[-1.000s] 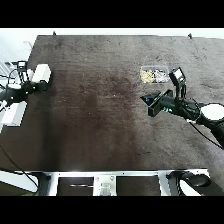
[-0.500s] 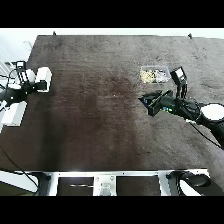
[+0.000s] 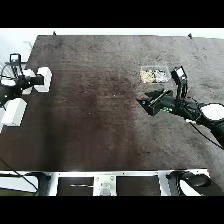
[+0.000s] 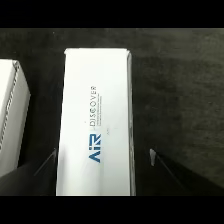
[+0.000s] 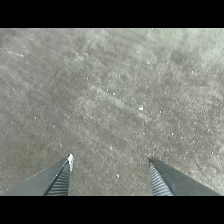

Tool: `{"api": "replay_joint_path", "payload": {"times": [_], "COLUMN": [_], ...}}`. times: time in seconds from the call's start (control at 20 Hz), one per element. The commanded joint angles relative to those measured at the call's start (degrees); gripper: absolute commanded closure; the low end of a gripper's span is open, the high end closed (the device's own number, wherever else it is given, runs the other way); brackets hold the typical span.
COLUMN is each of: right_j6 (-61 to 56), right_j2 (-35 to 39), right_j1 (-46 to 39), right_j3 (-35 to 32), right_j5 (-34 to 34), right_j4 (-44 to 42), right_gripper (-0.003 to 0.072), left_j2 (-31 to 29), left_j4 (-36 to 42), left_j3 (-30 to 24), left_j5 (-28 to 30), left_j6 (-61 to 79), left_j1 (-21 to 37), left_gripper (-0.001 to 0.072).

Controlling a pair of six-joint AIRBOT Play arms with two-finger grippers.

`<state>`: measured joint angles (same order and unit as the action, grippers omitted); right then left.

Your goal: Fold the box and place the chain.

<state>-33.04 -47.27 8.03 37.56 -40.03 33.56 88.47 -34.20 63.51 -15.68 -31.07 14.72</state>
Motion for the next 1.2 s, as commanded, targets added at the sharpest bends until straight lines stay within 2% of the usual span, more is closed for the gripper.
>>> {"api": "replay_joint_path", "payload": {"times": [0.0,0.05,0.1,0.15,0.2,0.3,0.5,0.65,0.85,0.95,1.15], "right_j6": [0.0,0.0,0.0,0.0,-0.1,-2.9,-3.4,-3.4,-3.4,-3.4,-5.2], "right_j2": [1.8,3.5,5.3,7.3,9.0,12.6,18.9,23.8,32.3,36.3,44.9], "right_j1": [0.0,0.0,-0.1,-0.9,-2.3,-6.7,-16.7,-21.4,-23.1,-23.1,-23.1], "right_j3": [0.4,0.6,0.6,0.6,0.6,0.6,0.4,-1.4,-6.4,-9.0,-16.5], "right_j5": [0.1,0.7,1.7,3.0,3.8,4.6,4.7,6.2,11.5,11.5,11.3], "right_j4": [-0.1,0.0,0.4,0.6,0.6,0.8,3.3,5.3,6.4,7.2,7.2], "right_gripper": [0.0111,0.0258,0.0532,0.0666,0.0673,0.0675,0.0677,0.0678,0.0679,0.0679,0.0679], "left_j2": [-5.0,-7.0,-9.0,-11.0,-13.2,-19.8,-37.6,-50.4,-65.4,-73.8,-86.1], "left_j4": [-0.4,-0.4,-0.9,-0.9,-0.9,0.6,10.9,15.0,16.7,16.7,14.6], "left_j3": [0.0,0.0,0.0,0.0,-0.2,-2.7,-14.1,-23.6,-36.1,-41.7,-48.2], "left_j5": [-6.3,-8.7,-12.0,-13.5,-14.6,-12.7,-6.0,-9.0,-13.2,-13.6,-18.8], "left_j6": [-0.1,-0.2,2.0,1.9,2.1,4.1,16.5,25.3,26.0,24.0,18.6], "left_j1": [0.0,0.0,0.0,-0.2,-0.2,-0.2,-0.2,-0.2,-0.2,-0.2,-0.2], "left_gripper": [0.0044,0.0514,0.0691,0.0694,0.0696,0.0697,0.0697,0.0698,0.0698,0.0698,0.0698]}}
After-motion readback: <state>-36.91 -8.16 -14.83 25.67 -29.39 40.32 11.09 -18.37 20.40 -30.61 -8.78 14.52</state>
